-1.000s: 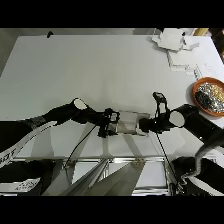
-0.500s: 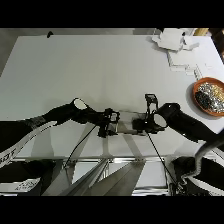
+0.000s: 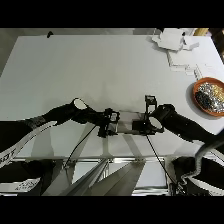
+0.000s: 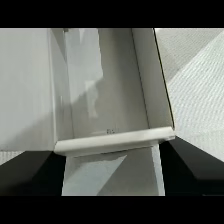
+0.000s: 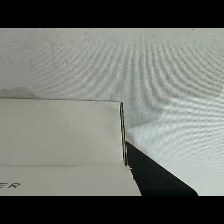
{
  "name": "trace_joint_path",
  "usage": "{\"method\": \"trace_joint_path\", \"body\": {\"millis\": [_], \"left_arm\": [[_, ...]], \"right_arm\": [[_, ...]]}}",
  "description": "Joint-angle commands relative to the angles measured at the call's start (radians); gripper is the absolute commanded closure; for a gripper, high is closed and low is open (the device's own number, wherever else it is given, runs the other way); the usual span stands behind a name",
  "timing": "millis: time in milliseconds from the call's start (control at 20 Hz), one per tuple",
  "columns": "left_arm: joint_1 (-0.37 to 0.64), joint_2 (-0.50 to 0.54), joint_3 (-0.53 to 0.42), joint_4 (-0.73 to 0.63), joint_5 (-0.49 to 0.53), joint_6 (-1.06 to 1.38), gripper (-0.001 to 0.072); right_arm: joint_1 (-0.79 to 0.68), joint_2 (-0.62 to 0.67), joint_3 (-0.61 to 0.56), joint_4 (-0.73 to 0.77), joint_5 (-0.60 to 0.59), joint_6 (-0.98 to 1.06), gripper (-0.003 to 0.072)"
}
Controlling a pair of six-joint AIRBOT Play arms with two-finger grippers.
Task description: Fold the box and place the chain.
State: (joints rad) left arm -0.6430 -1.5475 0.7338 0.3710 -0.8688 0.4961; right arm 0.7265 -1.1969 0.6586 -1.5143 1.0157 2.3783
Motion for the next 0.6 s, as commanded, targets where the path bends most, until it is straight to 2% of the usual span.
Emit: {"method": "trace_joint_path", "body": {"millis": [0,50,200,250,300,550], "left_arm": [[0.001,0.001,0.001,0.0,0.001,0.001,0.0437],[0.001,0.001,0.001,0.0,0.0,0.001,0.0437],[0.001,0.001,0.001,0.0,0.0,0.001,0.0437],[0.001,0.001,0.001,0.0,0.0,0.001,0.0437],[0.001,0.001,0.001,0.0,0.001,0.001,0.0437],[0.001,0.001,0.001,0.0,0.001,0.001,0.0437]], "right_arm": [[0.002,-0.001,0.001,0.003,-0.005,0.004,0.0635],[0.002,-0.001,0.001,0.003,-0.002,0.004,0.0666],[0.002,-0.001,0.001,-0.004,0.001,0.001,0.0644],[0.002,-0.001,0.001,-0.008,0.002,-0.001,0.0521],[0.002,-0.001,0.001,-0.012,0.002,-0.001,0.0462],[0.002,-0.001,0.001,-0.053,0.028,-0.004,0.0472]]}}
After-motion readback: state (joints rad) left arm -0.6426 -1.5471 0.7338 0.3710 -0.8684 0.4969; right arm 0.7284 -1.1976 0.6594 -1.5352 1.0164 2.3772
